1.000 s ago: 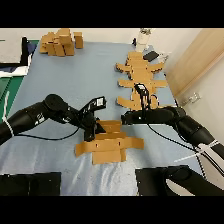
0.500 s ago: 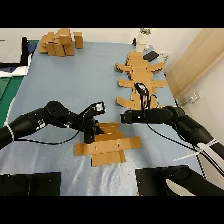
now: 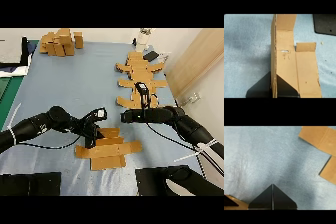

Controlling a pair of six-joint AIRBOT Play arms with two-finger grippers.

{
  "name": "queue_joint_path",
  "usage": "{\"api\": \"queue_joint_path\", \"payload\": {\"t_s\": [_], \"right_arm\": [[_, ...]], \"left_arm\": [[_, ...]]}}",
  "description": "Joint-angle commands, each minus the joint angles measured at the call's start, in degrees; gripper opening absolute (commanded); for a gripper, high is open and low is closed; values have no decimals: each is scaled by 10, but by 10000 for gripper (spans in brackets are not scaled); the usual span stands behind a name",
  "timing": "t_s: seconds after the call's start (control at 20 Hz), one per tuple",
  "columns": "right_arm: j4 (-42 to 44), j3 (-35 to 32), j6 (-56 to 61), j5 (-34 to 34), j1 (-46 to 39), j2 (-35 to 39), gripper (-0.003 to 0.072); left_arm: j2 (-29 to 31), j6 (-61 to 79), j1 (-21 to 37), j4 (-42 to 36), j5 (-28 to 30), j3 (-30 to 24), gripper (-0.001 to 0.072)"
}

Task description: Fold the box.

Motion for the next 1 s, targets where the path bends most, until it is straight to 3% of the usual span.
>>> {"api": "queue_joint_path", "payload": {"t_s": [0.0,0.2,0.55,0.7,0.85,0.95], "right_arm": [[0,0,-1,1,0,0,2],[0,0,-1,-1,0,0,2],[-3,1,-1,-28,0,2,2],[-8,2,48,-158,0,27,1],[-107,2,194,-308,39,89,1],[-168,1,308,-367,99,140,1]], "left_arm": [[0,-2,-2,2,-7,-2,18],[0,-8,-2,2,-56,-2,19],[0,-15,-1,2,-64,-2,19],[0,-15,-2,1,-63,-2,18],[0,-15,-2,1,-63,-2,19],[0,-15,-2,1,-64,-2,18]]}}
